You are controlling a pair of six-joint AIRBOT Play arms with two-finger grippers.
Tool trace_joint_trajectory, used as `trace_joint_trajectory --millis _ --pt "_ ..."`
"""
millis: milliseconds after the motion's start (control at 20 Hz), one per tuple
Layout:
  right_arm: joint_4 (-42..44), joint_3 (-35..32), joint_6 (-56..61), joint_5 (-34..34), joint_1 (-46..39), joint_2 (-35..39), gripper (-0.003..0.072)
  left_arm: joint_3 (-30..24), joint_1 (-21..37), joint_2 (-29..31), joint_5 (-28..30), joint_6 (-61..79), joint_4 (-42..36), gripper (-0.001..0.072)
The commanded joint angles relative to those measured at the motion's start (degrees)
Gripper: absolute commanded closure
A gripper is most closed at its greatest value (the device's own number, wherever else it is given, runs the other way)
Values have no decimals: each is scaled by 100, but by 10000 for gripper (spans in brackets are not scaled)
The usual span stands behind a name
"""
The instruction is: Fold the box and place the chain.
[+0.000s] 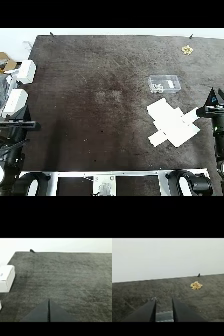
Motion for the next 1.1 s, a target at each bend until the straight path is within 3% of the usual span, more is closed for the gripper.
trace_joint_trajectory --millis 0,50,100,400,550,700,850,1050 --pt "2 -22 2 11 4 7 423 -13 4 4 0 0 2 696" --pt "0 -46 2 13 4 2 265 -13 4 4 0 2 2 696" --pt "2 -72 2 13 7 2 231 -13 4 4 0 2 2 696" --pt "-114 57 -4 -33 4 0 228 -13 4 4 0 2 2 697" --pt "-317 568 -4 -31 4 -254 228 -13 4 4 0 2 2 696" --pt "-321 1412 -17 334 2 -1091 228 -13 4 4 0 2 2 696" --pt "-315 2391 13 1113 -339 -2354 228 -13 4 4 0 2 2 696" --pt "-317 3716 590 3362 -1810 -4135 228 -13 4 4 0 2 2 696"
